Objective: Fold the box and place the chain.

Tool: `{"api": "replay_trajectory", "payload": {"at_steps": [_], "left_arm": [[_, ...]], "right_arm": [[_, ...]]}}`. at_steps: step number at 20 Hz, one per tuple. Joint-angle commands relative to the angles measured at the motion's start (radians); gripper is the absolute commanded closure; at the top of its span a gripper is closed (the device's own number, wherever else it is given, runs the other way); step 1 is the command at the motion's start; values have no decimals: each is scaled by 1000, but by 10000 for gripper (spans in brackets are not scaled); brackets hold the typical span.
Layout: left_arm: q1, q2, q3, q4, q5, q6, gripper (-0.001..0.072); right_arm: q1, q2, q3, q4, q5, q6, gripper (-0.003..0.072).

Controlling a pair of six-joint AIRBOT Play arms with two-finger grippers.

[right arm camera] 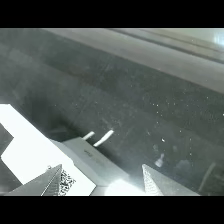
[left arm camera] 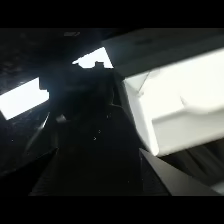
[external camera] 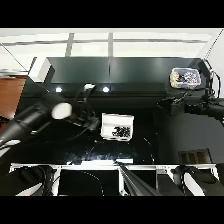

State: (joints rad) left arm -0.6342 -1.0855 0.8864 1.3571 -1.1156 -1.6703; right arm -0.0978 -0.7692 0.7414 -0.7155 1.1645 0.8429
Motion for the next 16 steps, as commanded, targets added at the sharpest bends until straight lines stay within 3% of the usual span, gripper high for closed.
{"api": "replay_trajectory", "payload": {"at_steps": [1,3,4,5,9,14,16], "left_arm": [[264,110,-197,-607,66,773,152],[367,84,-284,-777,68,1083,151],[380,64,-314,-795,87,1231,108],[380,40,-330,-793,97,1370,-2],[336,-66,-335,-790,107,1922,0],[262,-133,-330,-809,257,2074,1],[260,-180,-310,-824,233,2075,1]], "right_arm": [[-6,1,1,-1,14,24,111],[-6,1,1,-1,15,54,111],[-6,1,0,-1,16,61,111],[-6,1,0,-2,18,63,111],[-6,1,0,-2,23,63,111],[-6,0,0,-1,22,71,111],[-6,0,0,-2,21,71,111]]}}
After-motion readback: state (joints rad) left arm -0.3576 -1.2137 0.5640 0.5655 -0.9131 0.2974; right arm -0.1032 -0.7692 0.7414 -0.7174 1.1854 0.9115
